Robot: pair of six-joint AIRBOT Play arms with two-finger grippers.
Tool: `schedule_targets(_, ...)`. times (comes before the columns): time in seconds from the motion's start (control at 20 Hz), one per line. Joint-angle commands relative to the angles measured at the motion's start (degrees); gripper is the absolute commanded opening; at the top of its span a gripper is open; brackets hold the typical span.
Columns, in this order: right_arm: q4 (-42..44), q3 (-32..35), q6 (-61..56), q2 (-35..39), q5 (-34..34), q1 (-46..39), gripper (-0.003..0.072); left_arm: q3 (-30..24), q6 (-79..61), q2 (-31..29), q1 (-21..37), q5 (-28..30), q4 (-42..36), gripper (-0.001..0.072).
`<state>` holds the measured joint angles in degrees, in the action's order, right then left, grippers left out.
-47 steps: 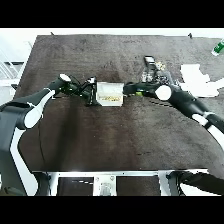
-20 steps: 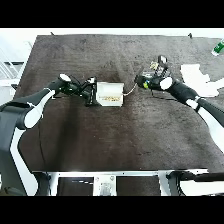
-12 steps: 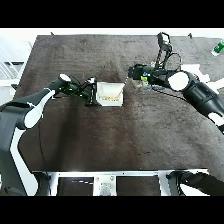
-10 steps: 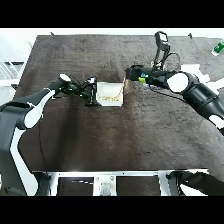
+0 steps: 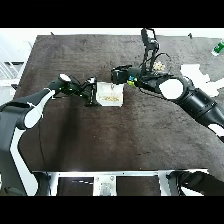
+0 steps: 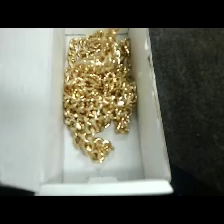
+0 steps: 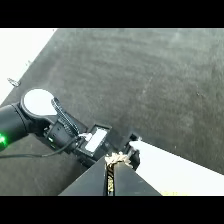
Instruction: Fold the box and place the chain.
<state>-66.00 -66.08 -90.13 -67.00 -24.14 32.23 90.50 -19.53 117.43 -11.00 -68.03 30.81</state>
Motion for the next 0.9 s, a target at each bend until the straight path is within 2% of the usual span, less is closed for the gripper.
schedule_targets(0.0, -0.3, -0.2, 1.1, 0.0, 1.8, 0.4, 0.0008, 0.0, 0.0, 0.0, 0.0, 0.0, 0.0, 0.0479)
schedule_targets(0.45, -1.5, -0.1, 2.6, -2.8, 3.7, 0.2, 0.0008, 0.0, 0.0, 0.0, 0.0, 0.0, 0.0, 0.0479)
schedule_targets(0.85, -2.2, 3.8, 2.6, -13.2, 2.5, -4.2, 0.0008, 0.0, 0.0, 0.0, 0.0, 0.0, 0.0, 0.0479)
